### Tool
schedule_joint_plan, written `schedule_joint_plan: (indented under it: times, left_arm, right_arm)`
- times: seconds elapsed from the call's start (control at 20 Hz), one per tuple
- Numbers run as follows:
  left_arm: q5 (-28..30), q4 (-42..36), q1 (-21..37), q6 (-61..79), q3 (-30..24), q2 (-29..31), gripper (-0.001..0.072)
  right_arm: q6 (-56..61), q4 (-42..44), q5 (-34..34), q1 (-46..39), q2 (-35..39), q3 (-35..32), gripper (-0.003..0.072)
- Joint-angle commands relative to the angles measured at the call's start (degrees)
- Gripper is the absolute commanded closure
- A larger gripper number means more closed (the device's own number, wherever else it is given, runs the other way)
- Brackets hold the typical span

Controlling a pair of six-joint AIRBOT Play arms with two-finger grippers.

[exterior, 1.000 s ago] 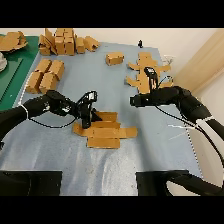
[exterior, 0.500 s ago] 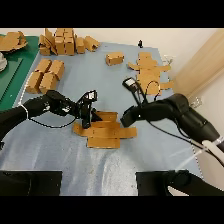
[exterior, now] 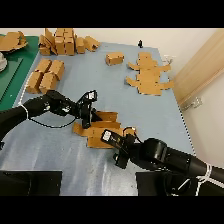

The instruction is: Fold the box.

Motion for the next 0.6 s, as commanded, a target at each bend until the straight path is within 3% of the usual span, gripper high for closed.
schedule_joint_plan:
  times: [0.0,0.55]
  left_arm:
    - [0.02,0.0,0.0,0.0,0.0,-0.04,0.0697]
    - [0.02,0.0,0.0,0.0,0.0,-0.04,0.0697]
  right_arm:
    - [0.35,-12.07,7.96,1.92,-3.02,-1.97,0.0182]
    - [1.44,-19.54,13.92,1.84,-5.51,-1.25,0.0182]
